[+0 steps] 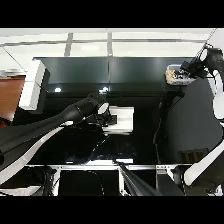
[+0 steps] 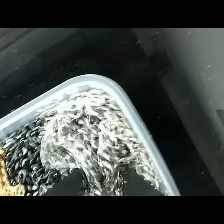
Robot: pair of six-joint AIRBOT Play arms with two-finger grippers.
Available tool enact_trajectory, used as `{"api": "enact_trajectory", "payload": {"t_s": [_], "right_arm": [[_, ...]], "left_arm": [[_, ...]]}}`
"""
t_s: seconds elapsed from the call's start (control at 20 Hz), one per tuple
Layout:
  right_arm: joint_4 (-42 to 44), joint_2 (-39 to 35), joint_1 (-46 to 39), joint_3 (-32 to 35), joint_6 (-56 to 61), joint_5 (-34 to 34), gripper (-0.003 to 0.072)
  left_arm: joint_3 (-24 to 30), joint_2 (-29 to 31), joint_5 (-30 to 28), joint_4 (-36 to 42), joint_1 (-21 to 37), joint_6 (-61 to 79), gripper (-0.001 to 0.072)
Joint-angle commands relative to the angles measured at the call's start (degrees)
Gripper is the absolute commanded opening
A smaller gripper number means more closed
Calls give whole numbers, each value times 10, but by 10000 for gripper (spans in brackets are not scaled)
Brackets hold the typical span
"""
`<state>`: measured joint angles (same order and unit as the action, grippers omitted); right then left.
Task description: Fold the box and place the chain.
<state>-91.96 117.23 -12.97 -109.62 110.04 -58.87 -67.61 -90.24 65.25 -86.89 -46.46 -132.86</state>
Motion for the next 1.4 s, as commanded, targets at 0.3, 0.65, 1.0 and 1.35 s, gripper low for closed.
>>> {"api": "enact_trajectory", "payload": {"t_s": [0.3, 0.65, 1.0, 1.35], "right_arm": [[10, -164, -1, -4, -131, -54, 11], [107, -395, 16, -4, -215, -108, 11], [244, -534, 59, -2, -255, -157, 11], [298, -584, 143, -2, -254, -211, 11]], "left_arm": [[0, 0, 15, 19, 0, 0, 27], [0, 0, 14, 18, 0, 3, 27], [0, 0, -3, 3, 2, 9, 27], [0, 0, -4, -12, 2, 4, 26]]}}
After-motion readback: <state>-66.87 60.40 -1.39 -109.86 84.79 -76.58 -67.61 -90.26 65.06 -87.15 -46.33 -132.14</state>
